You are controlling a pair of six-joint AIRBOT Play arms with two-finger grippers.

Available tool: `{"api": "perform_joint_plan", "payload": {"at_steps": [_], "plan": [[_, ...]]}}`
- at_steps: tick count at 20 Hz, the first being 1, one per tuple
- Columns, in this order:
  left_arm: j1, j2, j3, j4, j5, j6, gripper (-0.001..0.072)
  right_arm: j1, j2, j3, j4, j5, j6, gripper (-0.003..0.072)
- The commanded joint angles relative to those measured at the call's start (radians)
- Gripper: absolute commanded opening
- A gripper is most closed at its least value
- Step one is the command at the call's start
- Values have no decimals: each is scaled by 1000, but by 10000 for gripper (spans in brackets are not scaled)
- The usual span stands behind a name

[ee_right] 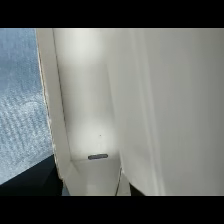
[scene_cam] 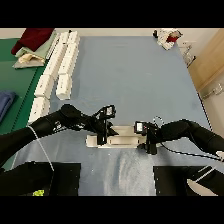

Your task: Fold the box.

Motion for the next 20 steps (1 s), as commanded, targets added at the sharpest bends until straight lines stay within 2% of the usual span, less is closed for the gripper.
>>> {"api": "perform_joint_plan", "payload": {"at_steps": [1, 3, 5, 8, 11, 12, 13, 16, 17, 18, 19, 20], "plan": [[0, 0, 0, 0, 0, 0, 12, 0, 1, 0, 0, 0, 0, 466], [0, 0, 0, 0, 0, 0, 14, 0, 1, 0, 0, 0, 0, 467], [0, 0, 0, 0, 1, -4, 366, 0, 1, 0, 0, 0, 0, 466], [3, 4, 0, 0, 1, -30, 370, 0, 1, 0, 0, 0, 0, 467], [38, 56, 0, 66, -30, -220, 387, 0, 1, 0, 0, 0, 0, 467], [57, 86, 0, 117, -45, -301, 571, 0, 1, 0, 0, 0, 0, 466], [82, 123, 0, 179, -62, -426, 664, 0, 1, 0, 0, 0, 0, 467], [137, 232, 0, 369, -194, -729, 621, 0, 1, 0, 0, 0, 0, 466], [144, 261, 0, 401, -252, -856, 410, 0, 1, 0, 0, 0, 0, 466], [144, 279, 0, 402, -310, -933, 232, 0, 1, 0, 0, 0, 0, 466], [135, 287, 0, 377, -367, -968, 164, 0, 1, 0, 0, 0, 0, 467], [117, 286, 0, 327, -398, -983, 162, 0, 1, 0, 0, 0, 0, 466]]}}
